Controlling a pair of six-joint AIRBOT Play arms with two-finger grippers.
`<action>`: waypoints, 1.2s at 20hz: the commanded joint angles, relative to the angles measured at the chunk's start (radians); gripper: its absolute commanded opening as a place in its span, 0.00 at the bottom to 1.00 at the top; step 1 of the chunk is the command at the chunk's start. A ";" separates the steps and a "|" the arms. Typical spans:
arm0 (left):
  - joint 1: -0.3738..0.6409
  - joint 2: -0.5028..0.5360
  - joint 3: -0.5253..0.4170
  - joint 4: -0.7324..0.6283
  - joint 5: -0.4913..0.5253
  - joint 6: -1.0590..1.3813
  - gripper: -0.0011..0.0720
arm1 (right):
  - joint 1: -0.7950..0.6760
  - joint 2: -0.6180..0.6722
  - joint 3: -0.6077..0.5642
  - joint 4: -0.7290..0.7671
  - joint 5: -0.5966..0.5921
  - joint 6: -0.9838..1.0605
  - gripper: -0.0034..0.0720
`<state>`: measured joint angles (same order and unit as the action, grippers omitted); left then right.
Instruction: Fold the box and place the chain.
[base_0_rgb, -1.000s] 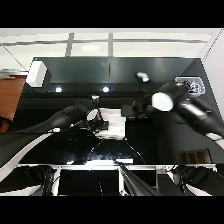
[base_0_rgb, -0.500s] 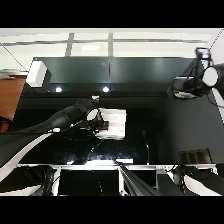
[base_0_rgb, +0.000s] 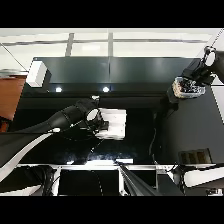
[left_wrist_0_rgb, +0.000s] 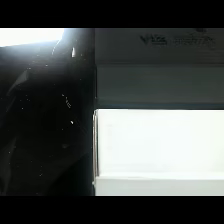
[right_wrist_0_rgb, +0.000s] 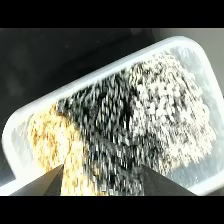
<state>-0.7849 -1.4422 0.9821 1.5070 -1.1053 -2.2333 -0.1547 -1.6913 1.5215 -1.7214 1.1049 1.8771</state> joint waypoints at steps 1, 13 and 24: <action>0.000 0.000 0.001 0.002 0.002 0.000 0.05 | -0.020 -0.098 0.055 0.010 0.017 0.035 0.74; 0.000 0.000 0.001 -0.001 -0.005 0.000 0.05 | -0.051 -0.159 0.115 0.072 0.043 0.022 0.07; 0.000 0.000 0.001 -0.001 0.004 0.001 0.05 | -0.059 0.146 0.166 0.169 0.145 -0.218 0.07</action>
<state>-0.7849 -1.4422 0.9821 1.5059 -1.1080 -2.2330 -0.2119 -1.6386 1.6840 -1.6093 1.2381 1.7195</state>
